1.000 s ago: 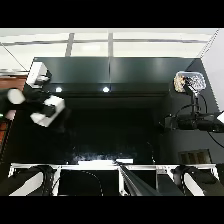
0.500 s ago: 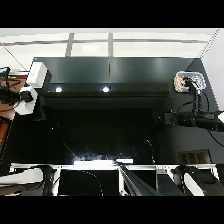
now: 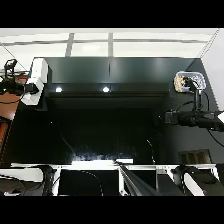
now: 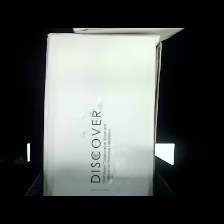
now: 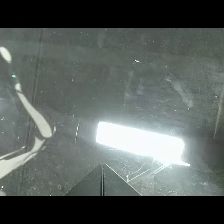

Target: Fold the box and place the chain.

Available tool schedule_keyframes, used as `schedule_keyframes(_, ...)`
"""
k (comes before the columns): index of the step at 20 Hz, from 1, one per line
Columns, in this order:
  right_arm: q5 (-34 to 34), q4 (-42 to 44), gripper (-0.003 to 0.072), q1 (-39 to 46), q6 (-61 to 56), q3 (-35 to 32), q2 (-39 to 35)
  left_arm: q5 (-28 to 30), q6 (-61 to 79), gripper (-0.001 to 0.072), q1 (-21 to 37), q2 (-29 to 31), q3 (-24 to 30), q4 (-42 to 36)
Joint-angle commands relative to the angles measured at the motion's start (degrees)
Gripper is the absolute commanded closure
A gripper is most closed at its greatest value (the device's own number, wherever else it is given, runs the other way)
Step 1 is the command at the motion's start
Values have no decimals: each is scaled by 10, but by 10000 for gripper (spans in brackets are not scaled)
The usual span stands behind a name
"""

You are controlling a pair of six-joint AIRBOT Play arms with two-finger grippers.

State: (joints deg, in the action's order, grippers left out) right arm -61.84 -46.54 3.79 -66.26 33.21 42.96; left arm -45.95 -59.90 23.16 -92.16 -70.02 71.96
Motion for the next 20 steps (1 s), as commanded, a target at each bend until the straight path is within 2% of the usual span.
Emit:
schedule_keyframes(1, 0, 0, 676, 0, 0, 0, 0, -27, 14, 418, -2, -4, -3, -7)
schedule_keyframes(3, 0, 0, 676, 0, 0, 0, 0, -58, 14, 417, -2, -4, -3, -21)
schedule_keyframes(6, 0, 0, 676, 0, 0, 0, 0, -37, 13, 409, -2, -4, -3, -29)
schedule_keyframes(7, 0, 0, 676, 0, -2, 0, 0, -19, 10, 230, -2, -4, -3, -28)
schedule_keyframes(8, -2, 0, 676, 0, -8, 0, 0, 5, -3, -3, -2, -4, -3, -28)
schedule_keyframes(11, -24, 0, 676, 0, -9, 0, 0, 17, -23, -5, -2, 12, -31, 2)
schedule_keyframes(15, -36, 0, 676, 0, -8, 1, 0, -47, -70, -1, -7, 69, -82, -7)
schedule_keyframes(16, -37, -5, 677, 0, -8, 4, 0, -64, -92, 24, -10, 86, -85, -5)
schedule_keyframes(17, -49, -16, 677, 0, -8, 15, -1, -86, -120, 140, -10, 102, -85, -5)
schedule_keyframes(18, -64, -33, 677, 0, -8, 30, -2, -117, -155, 409, -10, 120, -85, -5)
schedule_keyframes(19, -77, -46, 678, 0, -9, 44, -9, -150, -169, 583, -11, 133, -85, -11)
schedule_keyframes(20, -75, -51, 678, 0, -9, 52, -23, -192, -166, 686, -15, 148, -83, -23)
